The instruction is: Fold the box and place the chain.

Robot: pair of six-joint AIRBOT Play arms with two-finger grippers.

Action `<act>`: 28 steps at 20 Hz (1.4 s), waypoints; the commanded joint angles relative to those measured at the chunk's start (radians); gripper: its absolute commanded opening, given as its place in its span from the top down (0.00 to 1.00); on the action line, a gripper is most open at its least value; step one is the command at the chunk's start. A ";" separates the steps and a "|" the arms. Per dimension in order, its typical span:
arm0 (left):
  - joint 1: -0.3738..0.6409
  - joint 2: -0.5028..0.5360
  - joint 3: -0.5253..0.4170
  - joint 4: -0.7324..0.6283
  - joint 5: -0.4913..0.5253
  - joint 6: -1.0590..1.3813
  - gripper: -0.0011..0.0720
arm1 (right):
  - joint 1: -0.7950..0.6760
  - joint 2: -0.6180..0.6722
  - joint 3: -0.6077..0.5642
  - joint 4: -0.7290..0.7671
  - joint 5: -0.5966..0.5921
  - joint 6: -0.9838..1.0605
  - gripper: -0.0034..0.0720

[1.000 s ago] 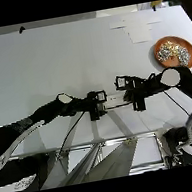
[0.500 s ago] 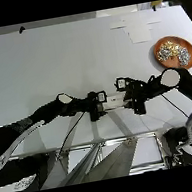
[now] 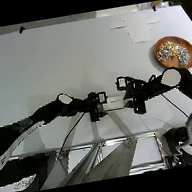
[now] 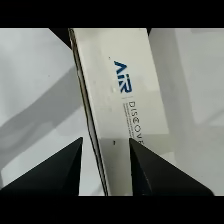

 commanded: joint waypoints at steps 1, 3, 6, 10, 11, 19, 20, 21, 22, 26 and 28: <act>0.000 0.000 0.000 -0.001 0.003 -0.001 0.70 | 0.001 0.031 0.000 0.005 -0.008 0.000 0.64; 0.001 0.000 0.001 -0.001 0.003 -0.001 0.70 | 0.001 0.045 0.000 0.035 -0.010 -0.016 0.76; 0.001 0.000 0.001 -0.001 0.003 -0.002 0.70 | 0.001 0.030 -0.015 0.071 -0.011 -0.027 0.93; 0.000 0.000 0.001 -0.001 0.003 -0.001 0.70 | 0.001 0.019 -0.056 0.071 -0.030 -0.030 0.93; 0.000 0.000 0.001 -0.001 0.003 -0.001 0.70 | 0.001 0.018 -0.058 0.071 -0.037 -0.030 0.93; 0.000 0.000 0.001 -0.001 0.003 -0.001 0.70 | 0.001 0.033 -0.058 0.192 -0.037 -0.088 0.93; 0.001 0.000 0.001 -0.001 0.003 -0.001 0.70 | 0.001 0.054 -0.058 0.220 -0.036 -0.126 0.93; 0.000 0.000 0.001 -0.001 0.003 -0.001 0.70 | 0.001 0.070 -0.058 0.214 -0.044 -0.130 0.93; 0.000 0.000 0.001 -0.001 0.003 -0.001 0.70 | 0.001 0.077 -0.058 0.192 -0.058 -0.127 0.93; 0.000 0.000 0.001 -0.001 0.003 -0.001 0.70 | 0.001 0.056 -0.058 0.109 -0.094 -0.072 0.93; 0.001 0.000 0.001 -0.001 0.003 -0.001 0.70 | 0.001 0.034 -0.058 0.103 -0.098 -0.066 0.93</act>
